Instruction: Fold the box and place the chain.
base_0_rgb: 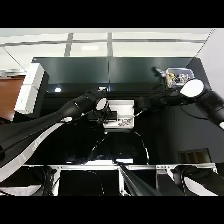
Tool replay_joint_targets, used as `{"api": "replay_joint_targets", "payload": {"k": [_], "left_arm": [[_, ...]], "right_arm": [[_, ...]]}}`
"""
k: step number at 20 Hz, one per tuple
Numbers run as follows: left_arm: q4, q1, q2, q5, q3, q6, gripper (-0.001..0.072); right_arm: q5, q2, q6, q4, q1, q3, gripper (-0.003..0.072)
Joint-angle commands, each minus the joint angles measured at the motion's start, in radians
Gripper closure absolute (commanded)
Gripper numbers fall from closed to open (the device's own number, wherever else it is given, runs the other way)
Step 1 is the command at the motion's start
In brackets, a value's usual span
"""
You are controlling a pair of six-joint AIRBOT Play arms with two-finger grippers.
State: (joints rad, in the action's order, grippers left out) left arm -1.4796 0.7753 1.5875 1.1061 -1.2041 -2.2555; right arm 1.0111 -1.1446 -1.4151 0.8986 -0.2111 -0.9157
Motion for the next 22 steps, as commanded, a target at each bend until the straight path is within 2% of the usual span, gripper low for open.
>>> {"api": "replay_joint_targets", "payload": {"k": [1, 2, 3, 6, 10, 13, 14, 16, 17, 19, 22], "left_arm": [[0.000, 0.000, 0.001, 0.000, -0.001, 0.000, 0.0676], [0.000, 0.000, 0.001, 0.002, -0.001, 0.000, 0.0676], [0.000, 0.000, 0.001, 0.002, -0.001, 0.000, 0.0676], [0.000, 0.000, 0.001, 0.001, -0.001, 0.000, 0.0676], [0.000, 0.000, 0.001, 0.001, -0.001, 0.000, 0.0676], [0.000, 0.000, 0.001, 0.001, -0.001, 0.000, 0.0676], [0.000, 0.000, 0.001, 0.001, -0.001, 0.000, 0.0676], [0.000, 0.000, 0.001, 0.001, -0.001, 0.000, 0.0676], [0.000, 0.000, 0.001, 0.001, -0.001, 0.000, 0.0676], [0.000, 0.000, 0.001, 0.004, -0.001, 0.000, 0.0676], [0.000, 0.000, 0.001, 0.002, -0.001, 0.000, 0.0676]], "right_arm": [[-0.183, -0.002, -0.082, 0.274, 0.166, 0.023, 0.0279], [-0.266, -0.017, -0.175, 0.360, 0.198, 0.039, 0.0197], [-0.314, -0.047, -0.220, 0.401, 0.221, 0.040, -0.0023], [-0.450, -0.177, -0.306, 0.343, 0.278, 0.009, -0.0023], [-0.423, -0.382, -0.325, 0.288, 0.286, -0.119, -0.0016], [-0.443, -0.454, -0.324, 0.238, 0.286, -0.183, -0.0015], [-0.443, -0.465, -0.323, 0.237, 0.286, -0.193, 0.0007], [-0.436, -0.466, -0.308, 0.237, 0.287, -0.193, 0.0459], [-0.417, -0.459, -0.267, 0.237, 0.286, -0.193, 0.0608], [-0.343, -0.425, -0.220, 0.238, 0.291, -0.193, 0.0660], [-0.153, -0.283, -0.096, 0.241, 0.279, -0.193, 0.0662]]}}
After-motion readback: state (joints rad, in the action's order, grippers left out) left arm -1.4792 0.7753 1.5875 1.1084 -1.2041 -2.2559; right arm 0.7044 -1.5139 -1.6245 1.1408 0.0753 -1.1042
